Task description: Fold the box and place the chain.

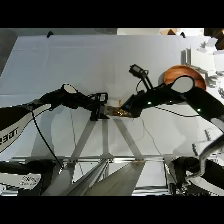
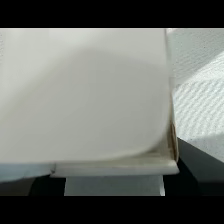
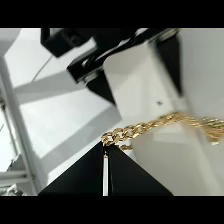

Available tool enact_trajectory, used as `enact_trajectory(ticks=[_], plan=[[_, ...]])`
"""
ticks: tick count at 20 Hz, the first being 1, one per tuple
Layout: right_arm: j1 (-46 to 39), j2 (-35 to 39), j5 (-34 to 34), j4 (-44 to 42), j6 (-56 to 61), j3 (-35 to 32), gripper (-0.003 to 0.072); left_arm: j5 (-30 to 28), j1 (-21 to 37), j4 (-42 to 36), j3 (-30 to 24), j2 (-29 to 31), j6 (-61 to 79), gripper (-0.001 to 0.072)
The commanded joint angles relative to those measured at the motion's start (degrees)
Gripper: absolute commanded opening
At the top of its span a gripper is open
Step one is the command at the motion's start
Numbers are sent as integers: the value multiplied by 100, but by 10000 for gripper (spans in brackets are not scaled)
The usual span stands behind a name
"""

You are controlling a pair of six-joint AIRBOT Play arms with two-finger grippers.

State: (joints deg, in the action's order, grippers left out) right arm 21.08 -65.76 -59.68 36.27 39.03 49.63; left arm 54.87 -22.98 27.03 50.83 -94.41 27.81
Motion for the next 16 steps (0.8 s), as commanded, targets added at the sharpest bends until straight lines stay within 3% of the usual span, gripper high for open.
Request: enact_trajectory(ticks=[1, 6, 13, 16], plan=[[-385, 452, 61, -48, 20, 2, 9, -2, 2, 0, 0, 4, 0, 393], [-861, 957, -33, 214, 44, 2, 9, -2, 2, 0, 0, 4, 0, 393], [-1014, 1134, -433, 2153, 1069, 2, 8, -2, 2, 0, 0, 4, 0, 393], [-1012, 1134, -883, 2312, 1064, 2, 8, -2, 2, 0, 0, 4, 0, 393]])
